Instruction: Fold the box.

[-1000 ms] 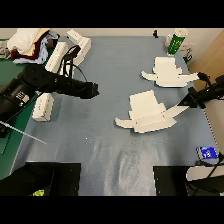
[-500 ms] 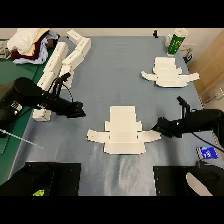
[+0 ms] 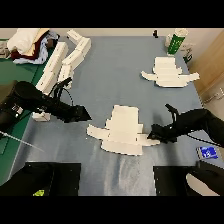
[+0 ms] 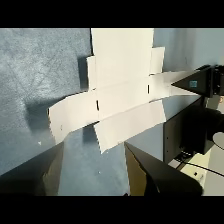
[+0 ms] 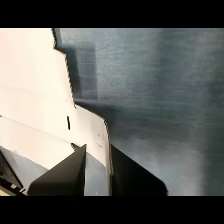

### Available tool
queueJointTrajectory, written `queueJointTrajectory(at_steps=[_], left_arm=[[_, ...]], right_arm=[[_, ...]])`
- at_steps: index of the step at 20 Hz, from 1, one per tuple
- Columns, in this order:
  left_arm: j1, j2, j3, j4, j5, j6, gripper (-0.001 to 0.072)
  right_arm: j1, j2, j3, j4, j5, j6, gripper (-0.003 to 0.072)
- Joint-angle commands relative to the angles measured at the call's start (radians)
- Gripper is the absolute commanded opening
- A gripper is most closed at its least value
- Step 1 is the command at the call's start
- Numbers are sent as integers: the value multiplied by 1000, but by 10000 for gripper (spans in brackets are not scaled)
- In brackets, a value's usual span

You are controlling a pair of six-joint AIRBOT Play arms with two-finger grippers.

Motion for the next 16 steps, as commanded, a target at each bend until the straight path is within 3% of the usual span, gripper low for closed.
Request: queueJointTrajectory(at_steps=[1,2,4,8,10,13,16], left_arm=[[1,1,-1,-18,0,2,569],[1,1,-1,-19,0,2,569],[1,0,-1,-18,3,-2,569],[4,-3,-1,-16,41,30,568],[14,-28,-2,-15,50,64,569],[20,-121,-2,-30,61,137,569],[20,-254,-2,-150,81,271,569]], right_arm=[[3,-92,15,50,-9,-98,192],[8,-92,15,59,2,-113,169],[26,-92,17,63,10,-153,2],[137,-46,6,69,47,-262,2],[222,38,-22,68,147,-254,1],[310,126,-53,65,275,-186,1],[348,125,-58,61,281,-179,1]])
